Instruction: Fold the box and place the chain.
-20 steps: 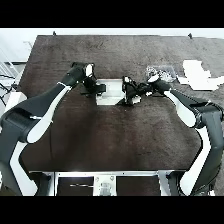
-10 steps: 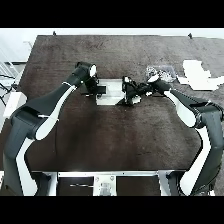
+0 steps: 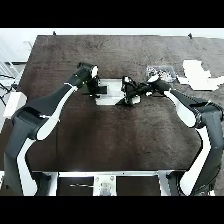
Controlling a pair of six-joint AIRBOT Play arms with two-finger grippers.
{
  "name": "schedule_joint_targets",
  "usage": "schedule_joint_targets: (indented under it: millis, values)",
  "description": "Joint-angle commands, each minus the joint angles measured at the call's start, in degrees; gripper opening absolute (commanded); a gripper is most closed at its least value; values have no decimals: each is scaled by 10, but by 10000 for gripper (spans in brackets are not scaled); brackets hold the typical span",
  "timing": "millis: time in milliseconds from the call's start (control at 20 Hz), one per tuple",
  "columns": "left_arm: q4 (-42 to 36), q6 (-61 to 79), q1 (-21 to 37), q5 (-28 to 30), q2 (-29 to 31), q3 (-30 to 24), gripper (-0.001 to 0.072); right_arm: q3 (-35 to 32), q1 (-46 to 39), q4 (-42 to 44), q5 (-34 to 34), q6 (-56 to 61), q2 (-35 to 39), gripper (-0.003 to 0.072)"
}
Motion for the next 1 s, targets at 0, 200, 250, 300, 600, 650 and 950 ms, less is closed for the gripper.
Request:
schedule_joint_targets:
  millis: [0,200,250,300,600,650,950]
  values:
    - [0,0,0,-5,-5,0,17,0,0,0,0,0,0,579]
    - [-7,0,0,-10,-5,2,75,0,0,0,0,0,0,579]
    - [-13,1,0,-10,-2,2,323,0,0,0,0,0,0,579]
    - [-15,6,0,-18,-2,8,358,0,0,0,0,0,0,579]
    - [-16,50,2,-86,-1,71,431,0,0,0,0,0,0,579]
    - [-18,57,2,-95,2,78,430,0,0,0,0,0,0,579]
    - [-67,107,30,-105,52,75,431,0,0,0,0,0,0,579]
